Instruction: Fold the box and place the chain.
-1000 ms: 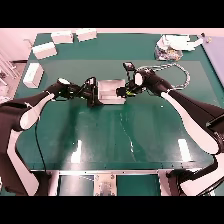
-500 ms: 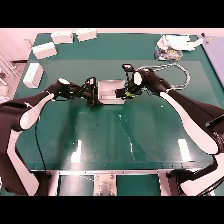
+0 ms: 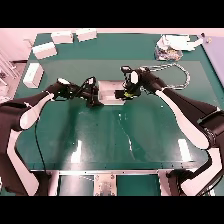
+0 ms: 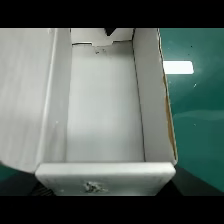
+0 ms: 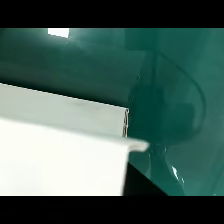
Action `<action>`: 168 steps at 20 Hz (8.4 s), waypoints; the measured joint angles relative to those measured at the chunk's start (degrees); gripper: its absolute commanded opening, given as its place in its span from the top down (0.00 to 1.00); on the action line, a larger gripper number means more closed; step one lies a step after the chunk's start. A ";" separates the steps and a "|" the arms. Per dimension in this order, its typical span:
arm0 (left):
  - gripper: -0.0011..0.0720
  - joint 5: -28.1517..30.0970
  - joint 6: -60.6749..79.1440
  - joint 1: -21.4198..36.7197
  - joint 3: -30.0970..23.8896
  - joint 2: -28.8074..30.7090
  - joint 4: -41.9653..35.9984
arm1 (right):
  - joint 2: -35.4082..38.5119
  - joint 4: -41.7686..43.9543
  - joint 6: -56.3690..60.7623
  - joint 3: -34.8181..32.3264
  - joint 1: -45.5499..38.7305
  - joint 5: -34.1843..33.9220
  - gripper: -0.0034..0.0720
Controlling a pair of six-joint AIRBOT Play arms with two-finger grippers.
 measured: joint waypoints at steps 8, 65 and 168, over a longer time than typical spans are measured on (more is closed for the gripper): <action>0.64 0.59 0.39 -0.11 -0.02 -0.02 0.07 | -0.66 0.92 -1.40 2.12 0.46 1.62 0.43; 0.64 0.33 0.17 -0.07 0.02 -0.02 0.02 | -1.36 42.58 -104.21 -8.96 -31.04 -10.97 0.27; 0.64 0.35 0.15 -0.07 0.02 -0.02 0.00 | 1.92 32.79 -112.02 -12.44 -18.32 -6.16 0.36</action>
